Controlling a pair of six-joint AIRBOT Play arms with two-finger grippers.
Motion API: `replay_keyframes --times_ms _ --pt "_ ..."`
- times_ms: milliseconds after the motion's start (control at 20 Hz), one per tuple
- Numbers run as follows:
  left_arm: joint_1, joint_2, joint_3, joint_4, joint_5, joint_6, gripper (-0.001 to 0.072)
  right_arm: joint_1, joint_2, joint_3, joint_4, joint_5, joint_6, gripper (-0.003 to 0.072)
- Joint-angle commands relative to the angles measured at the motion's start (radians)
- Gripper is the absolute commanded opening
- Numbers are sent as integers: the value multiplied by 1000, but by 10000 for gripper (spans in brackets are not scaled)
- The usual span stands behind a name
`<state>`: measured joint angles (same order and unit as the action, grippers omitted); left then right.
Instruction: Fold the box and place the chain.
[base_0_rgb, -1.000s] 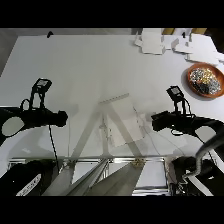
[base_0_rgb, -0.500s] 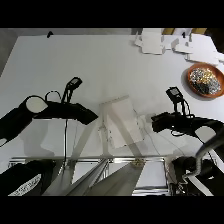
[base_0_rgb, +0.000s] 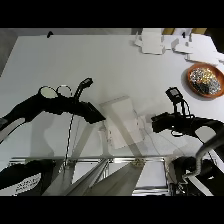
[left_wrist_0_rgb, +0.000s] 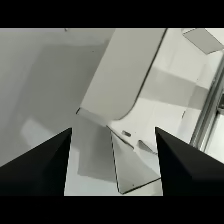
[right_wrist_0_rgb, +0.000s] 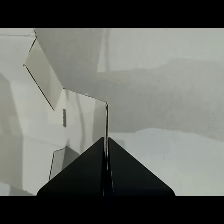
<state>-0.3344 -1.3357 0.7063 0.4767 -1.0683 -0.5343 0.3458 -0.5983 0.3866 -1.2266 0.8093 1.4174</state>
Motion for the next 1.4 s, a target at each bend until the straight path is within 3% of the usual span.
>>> replay_keyframes --times_ms 0,150,350,450,600,700,750,800,950,1000,1100,1350 --pt "0 -95 6 -138 -41 122 572 1 1 0 0 0 0 15" --pt "-25 -135 6 -161 -41 162 570 1 1 0 1 1 0 15" --pt "-81 -166 6 -309 18 277 549 1 1 0 1 2 0 15" --pt "-95 -176 6 -281 11 280 544 1 1 0 0 2 0 15" --pt "-97 -184 6 -229 -5 292 390 1 1 0 0 1 0 15" --pt "-94 -183 6 -246 -1 348 204 1 1 0 1 1 0 15" --pt "-94 -183 6 -256 11 369 76 1 1 0 1 1 0 15" --pt "-94 -180 6 -260 28 409 7 1 1 0 0 1 0 15" --pt "-94 -156 6 -260 46 522 6 1 2 0 11 5 0 22" --pt "-94 -138 6 -259 48 577 6 1 2 7 23 16 0 97" --pt "-95 -88 6 -253 48 638 6 1 5 46 27 56 -7 324" --pt "-136 30 6 27 55 579 6 1 11 205 -64 248 -57 349"
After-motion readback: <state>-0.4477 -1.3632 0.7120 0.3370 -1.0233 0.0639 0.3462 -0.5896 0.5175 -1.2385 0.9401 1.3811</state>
